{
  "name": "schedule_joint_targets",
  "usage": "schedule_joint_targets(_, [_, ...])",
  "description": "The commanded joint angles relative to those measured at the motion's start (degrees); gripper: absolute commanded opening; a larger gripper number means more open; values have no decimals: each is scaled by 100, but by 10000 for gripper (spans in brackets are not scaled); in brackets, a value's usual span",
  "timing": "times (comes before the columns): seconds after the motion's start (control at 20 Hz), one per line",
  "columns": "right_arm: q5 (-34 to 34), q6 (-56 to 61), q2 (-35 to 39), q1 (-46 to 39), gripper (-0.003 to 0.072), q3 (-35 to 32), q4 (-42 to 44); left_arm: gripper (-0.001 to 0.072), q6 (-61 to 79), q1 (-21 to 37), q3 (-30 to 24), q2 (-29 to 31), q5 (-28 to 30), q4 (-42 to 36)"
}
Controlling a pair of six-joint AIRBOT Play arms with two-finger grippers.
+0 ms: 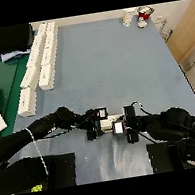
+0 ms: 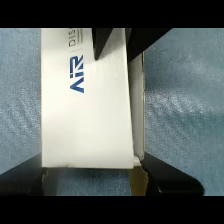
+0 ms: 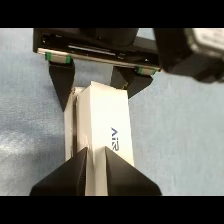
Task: Fold the box.
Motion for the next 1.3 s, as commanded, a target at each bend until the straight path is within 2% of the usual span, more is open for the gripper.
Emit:
schedule_joint_targets(0.0, [-48, 2, -2, -2, 165, -2, 70, 465, -4, 0, 2, 0, 9, -4])
schedule_joint_targets(0.1, [-50, 2, -2, -2, 318, -2, 131, 465, -4, 0, 2, 0, 11, -4])
schedule_joint_targets(0.45, [0, 105, 282, -4, 319, 4, 446, 465, -4, 0, 2, 0, 9, -4])
schedule_joint_targets(0.65, [52, 1655, 772, -15, 316, -4, 457, 465, -4, 0, 2, 0, 9, -4])
schedule_joint_targets(0.7, [232, 2122, 852, -20, 273, -52, 452, 465, -4, 0, 2, 0, 9, -4])
schedule_joint_targets(0.75, [555, 2586, 905, -20, 192, -168, 455, 465, -4, 0, 2, 0, 11, -4])
schedule_joint_targets(0.8, [1012, 3101, 942, -17, 54, -358, 457, 465, -4, 0, 2, 0, 9, -4])
schedule_joint_targets(0.85, [1497, 3517, 957, -17, 14, -588, 505, 465, -4, 0, 2, 0, 9, -4])
schedule_joint_targets(1.0, [2699, 4201, 898, 35, 14, -1349, 848, 465, -4, 0, 2, 0, 9, -4])
schedule_joint_targets(1.1, [2966, 4468, 868, 96, 14, -1622, 844, 465, -4, 0, 2, 0, 9, -4])
schedule_joint_targets(1.25, [2951, 4513, 868, 103, 14, -1744, 844, 465, -4, 0, 2, 0, 9, -4])
